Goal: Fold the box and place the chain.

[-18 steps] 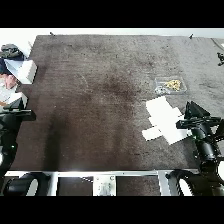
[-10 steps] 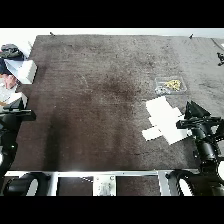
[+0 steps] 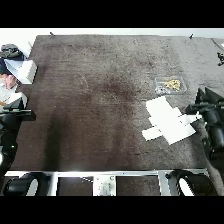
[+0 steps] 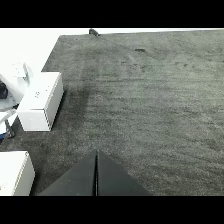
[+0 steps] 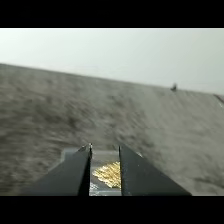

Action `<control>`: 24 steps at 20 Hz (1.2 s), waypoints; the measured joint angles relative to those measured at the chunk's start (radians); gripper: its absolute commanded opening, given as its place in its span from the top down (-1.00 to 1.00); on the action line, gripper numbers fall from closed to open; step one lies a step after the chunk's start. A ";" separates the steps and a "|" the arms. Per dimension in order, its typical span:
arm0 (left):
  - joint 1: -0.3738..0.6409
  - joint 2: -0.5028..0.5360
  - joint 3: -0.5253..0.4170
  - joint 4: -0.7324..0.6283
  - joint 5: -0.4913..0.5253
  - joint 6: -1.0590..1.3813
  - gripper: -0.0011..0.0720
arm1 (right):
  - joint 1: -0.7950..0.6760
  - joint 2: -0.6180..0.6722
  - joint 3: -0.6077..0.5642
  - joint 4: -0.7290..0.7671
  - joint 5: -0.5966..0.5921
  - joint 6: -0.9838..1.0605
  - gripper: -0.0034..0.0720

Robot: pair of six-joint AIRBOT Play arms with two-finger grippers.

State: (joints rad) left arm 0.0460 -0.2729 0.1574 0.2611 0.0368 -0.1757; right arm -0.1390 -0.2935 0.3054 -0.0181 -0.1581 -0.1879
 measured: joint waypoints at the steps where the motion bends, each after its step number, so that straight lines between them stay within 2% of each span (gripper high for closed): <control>1: 0.000 0.000 0.000 0.000 0.000 0.000 0.94 | -0.033 -0.072 0.040 0.012 0.002 0.000 0.29; 3: 0.000 0.000 0.000 0.000 0.000 0.000 0.94 | -0.126 -0.212 0.123 0.027 0.080 0.005 0.29; 4: 0.000 0.000 0.000 0.000 0.000 0.000 0.94 | -0.188 -0.285 0.167 0.027 0.160 0.024 0.11; 5: 0.000 0.000 0.000 0.000 0.000 0.000 0.94 | -0.255 -0.351 0.209 0.008 0.252 0.066 0.03; 6: 0.000 0.000 0.000 0.000 0.000 0.000 0.94 | -0.333 -0.420 0.256 -0.042 0.369 0.137 0.02; 12: 0.000 0.000 0.000 0.000 0.000 0.000 0.94 | -0.716 -0.794 0.594 -0.513 1.033 0.565 0.02; 13: 0.000 0.000 0.000 0.000 0.000 0.000 0.94 | -0.754 -0.855 0.661 -0.596 1.134 0.613 -0.02; 14: 0.000 0.000 0.000 0.000 0.000 0.000 0.94 | -0.780 -0.914 0.724 -0.671 1.224 0.653 -0.20; 19: 0.000 0.000 0.000 0.000 0.000 0.000 0.94 | -0.834 -1.168 0.981 -0.967 1.480 0.739 -0.19; 24: 0.000 0.000 0.000 0.000 0.000 0.000 0.94 | -0.845 -1.432 1.230 -1.091 1.664 0.765 -0.19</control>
State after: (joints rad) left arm 0.0460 -0.2726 0.1574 0.2611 0.0368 -0.1757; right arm -0.9844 -1.7256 1.5352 -1.1091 1.5059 0.5770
